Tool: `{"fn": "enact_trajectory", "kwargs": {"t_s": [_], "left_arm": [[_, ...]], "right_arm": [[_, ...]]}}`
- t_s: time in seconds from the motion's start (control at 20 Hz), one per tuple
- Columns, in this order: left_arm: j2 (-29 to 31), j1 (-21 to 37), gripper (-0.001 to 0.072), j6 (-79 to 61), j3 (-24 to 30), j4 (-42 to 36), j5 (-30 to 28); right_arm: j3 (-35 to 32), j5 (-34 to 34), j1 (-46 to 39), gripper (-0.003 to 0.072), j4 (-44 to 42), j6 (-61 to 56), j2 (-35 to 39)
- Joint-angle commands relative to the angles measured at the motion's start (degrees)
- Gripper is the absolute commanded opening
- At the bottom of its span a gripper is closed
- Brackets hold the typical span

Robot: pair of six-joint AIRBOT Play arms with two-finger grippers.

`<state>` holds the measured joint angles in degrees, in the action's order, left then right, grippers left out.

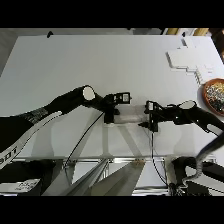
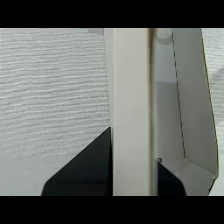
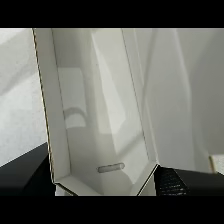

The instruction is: Fold the box and place the chain.

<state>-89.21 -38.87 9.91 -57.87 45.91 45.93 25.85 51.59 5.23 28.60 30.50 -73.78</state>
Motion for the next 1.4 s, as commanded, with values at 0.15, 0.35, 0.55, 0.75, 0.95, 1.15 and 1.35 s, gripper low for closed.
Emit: {"fn": "enact_trajectory", "kwargs": {"t_s": [0.15,0.35,0.55,0.75,0.95,1.15,1.35], "left_arm": [[0.00,-0.04,0.0010,0.02,0.00,0.00,-0.07],[0.00,-0.04,0.0010,0.00,0.00,0.00,-0.07],[0.00,-0.04,0.0010,0.00,0.00,0.00,-0.07],[0.00,-0.04,0.0010,0.00,0.00,0.00,-0.07],[0.00,-0.04,0.0010,0.02,0.00,0.00,-0.07],[0.00,-0.04,0.0010,0.02,0.00,-0.15,-0.04],[1.11,0.04,0.0419,0.90,0.00,-0.02,2.60]], "right_arm": [[-0.02,0.04,0.07,0.0441,0.15,0.00,-0.02],[-0.02,0.04,0.04,0.0440,1.14,-0.02,-0.02],[-0.02,0.07,0.04,0.0440,1.36,-0.02,-0.02],[-0.02,0.07,0.04,0.0440,1.36,0.00,-0.02],[-0.02,0.07,0.04,0.0440,1.36,-0.02,-0.02],[-0.02,0.07,0.04,0.0440,1.36,-0.02,-0.02],[-0.02,0.07,0.04,0.0440,1.36,0.00,-0.02]]}}
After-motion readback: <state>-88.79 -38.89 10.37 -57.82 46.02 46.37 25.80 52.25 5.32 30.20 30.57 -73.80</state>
